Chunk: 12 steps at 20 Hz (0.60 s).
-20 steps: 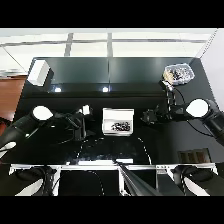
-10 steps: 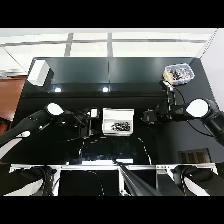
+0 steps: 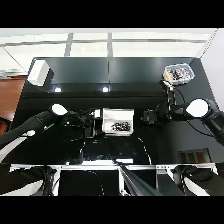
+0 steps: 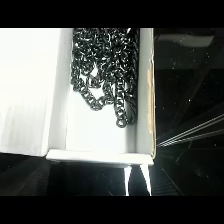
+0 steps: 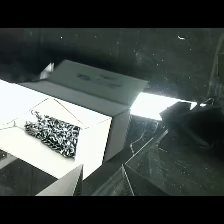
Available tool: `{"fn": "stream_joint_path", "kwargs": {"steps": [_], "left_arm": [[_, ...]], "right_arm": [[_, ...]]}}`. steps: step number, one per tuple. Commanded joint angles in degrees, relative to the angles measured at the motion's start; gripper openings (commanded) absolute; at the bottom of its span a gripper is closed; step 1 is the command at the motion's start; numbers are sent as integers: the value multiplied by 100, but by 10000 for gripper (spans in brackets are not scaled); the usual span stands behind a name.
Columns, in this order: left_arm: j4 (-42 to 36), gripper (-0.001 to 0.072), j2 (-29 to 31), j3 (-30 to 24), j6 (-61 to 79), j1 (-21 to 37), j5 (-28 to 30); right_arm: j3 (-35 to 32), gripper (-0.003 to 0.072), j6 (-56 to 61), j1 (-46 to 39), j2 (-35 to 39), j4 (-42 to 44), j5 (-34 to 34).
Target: Fold the box and place the chain.
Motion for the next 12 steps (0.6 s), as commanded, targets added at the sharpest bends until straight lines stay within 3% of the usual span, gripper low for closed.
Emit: {"fn": "stream_joint_path", "kwargs": {"steps": [1,3,5,6,10,11,12], "left_arm": [[-28,684,-11,4,42,-85,4],[-28,613,-11,4,39,-197,20],[-31,374,-11,4,39,-258,103],[-35,346,-11,4,39,-258,111],[-68,346,-11,4,11,-258,164],[-76,346,-11,4,11,-256,166],[-79,347,-11,4,11,-258,168]], "right_arm": [[0,288,0,2,4,0,-129],[0,288,2,2,4,2,-238],[2,288,0,-2,4,4,-426],[17,289,2,-13,4,4,-610],[417,291,2,-306,2,431,-1755],[485,376,0,-348,-7,586,-2144],[518,607,-37,-343,-46,667,-2409]]}}
